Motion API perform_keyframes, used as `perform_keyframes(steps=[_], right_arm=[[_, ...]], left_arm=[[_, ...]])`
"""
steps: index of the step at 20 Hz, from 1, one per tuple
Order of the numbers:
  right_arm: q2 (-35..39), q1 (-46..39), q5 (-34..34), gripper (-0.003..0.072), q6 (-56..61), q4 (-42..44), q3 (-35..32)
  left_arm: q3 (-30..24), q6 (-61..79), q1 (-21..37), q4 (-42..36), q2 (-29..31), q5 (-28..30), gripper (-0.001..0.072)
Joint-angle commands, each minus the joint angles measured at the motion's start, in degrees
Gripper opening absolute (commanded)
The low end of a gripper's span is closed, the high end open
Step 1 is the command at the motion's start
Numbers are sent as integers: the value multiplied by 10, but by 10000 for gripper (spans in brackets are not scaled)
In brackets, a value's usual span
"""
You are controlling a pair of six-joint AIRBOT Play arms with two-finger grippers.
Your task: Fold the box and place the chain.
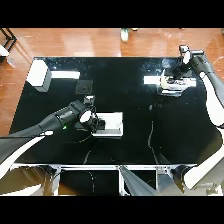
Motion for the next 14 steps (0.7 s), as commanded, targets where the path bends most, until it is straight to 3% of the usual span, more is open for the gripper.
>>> perform_keyframes(steps=[1, 14], right_arm=[[5, -1, 30, 28, -18, -2, 0], [154, -1, 45, 27, -43, 0, 0]], left_arm=[[0, 0, 0, 0, 0, -1, 26], [0, 0, 0, 0, 0, -1, 26]])
